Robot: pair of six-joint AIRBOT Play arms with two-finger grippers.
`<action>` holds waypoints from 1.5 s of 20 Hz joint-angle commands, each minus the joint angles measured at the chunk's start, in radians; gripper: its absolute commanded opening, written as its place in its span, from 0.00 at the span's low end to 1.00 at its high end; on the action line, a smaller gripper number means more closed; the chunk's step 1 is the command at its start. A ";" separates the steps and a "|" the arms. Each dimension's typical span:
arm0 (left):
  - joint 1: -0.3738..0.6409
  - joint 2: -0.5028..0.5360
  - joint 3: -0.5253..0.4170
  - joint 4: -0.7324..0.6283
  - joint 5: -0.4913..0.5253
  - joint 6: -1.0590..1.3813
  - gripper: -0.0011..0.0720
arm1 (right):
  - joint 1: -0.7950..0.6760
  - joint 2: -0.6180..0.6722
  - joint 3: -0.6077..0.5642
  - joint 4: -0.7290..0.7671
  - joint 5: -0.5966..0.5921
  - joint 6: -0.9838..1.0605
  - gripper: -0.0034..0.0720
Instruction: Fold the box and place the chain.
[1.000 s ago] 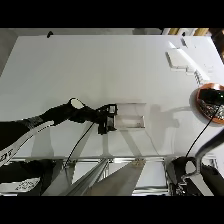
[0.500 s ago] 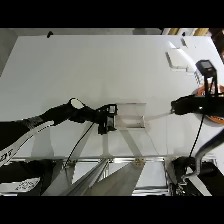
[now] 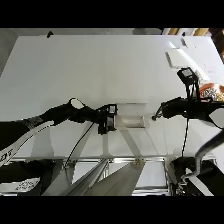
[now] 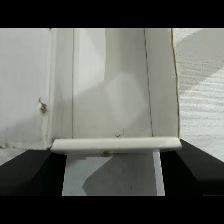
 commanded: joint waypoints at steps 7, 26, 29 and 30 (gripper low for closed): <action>0.000 0.000 0.001 0.000 0.000 0.000 0.41 | 0.005 -0.005 -0.054 -0.033 0.358 0.030 0.07; 0.000 0.000 0.001 0.000 0.000 0.000 0.41 | -0.294 -0.383 -0.047 -0.103 -0.095 0.135 0.32; 0.000 0.000 0.001 0.000 0.000 0.000 0.41 | -0.294 -0.419 -0.047 -0.103 -0.135 0.135 0.45; 0.000 0.000 0.001 0.000 0.000 0.000 0.41 | -0.294 -0.422 -0.047 -0.103 -0.154 0.135 0.44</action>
